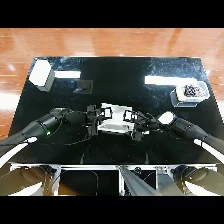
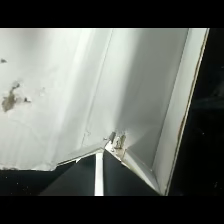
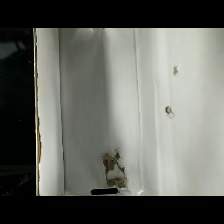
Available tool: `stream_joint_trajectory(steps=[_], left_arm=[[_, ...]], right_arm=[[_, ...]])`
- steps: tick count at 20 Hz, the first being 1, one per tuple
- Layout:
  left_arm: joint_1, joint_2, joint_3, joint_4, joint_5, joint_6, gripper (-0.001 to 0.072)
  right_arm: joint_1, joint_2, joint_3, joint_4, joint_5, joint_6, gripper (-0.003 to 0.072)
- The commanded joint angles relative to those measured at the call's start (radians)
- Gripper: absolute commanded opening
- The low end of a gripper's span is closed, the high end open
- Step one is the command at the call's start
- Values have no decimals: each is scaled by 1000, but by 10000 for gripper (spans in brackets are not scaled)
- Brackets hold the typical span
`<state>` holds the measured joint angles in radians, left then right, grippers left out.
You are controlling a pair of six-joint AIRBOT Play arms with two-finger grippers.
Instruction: Fold the box and place the chain.
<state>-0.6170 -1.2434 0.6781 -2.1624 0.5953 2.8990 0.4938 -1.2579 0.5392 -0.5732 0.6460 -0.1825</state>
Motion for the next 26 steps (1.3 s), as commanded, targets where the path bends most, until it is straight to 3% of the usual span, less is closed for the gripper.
stream_joint_trajectory(steps=[1,2,5,6,8,14,15,16,17,19,23,26], left_arm=[[-2,-2,1,-2,-11,-1,291],[-2,-2,1,-2,-15,-1,350],[-2,-2,1,-8,-20,-1,349],[-2,-2,1,-13,-21,-1,347],[-2,-2,1,-19,-20,-1,246],[-2,-2,1,-24,-25,-24,254],[-2,-2,1,-24,-25,-24,283],[-2,-2,1,-24,-25,-25,393],[-2,-2,1,-24,-23,-32,438],[-2,-2,1,-24,-23,-51,378],[-2,0,1,-23,-19,-74,20],[-2,8,1,-19,-18,-154,19]], right_arm=[[0,0,0,0,0,0,575],[0,0,0,0,0,0,575],[0,0,0,0,0,0,575],[0,0,0,0,0,0,575],[0,0,0,0,0,0,575],[0,0,0,0,0,0,575],[0,0,0,0,0,0,575],[0,0,0,0,0,0,575],[0,0,0,0,0,0,575],[0,0,0,0,0,0,575],[0,0,0,-1,0,0,574],[0,0,0,-4,5,-1,574]])
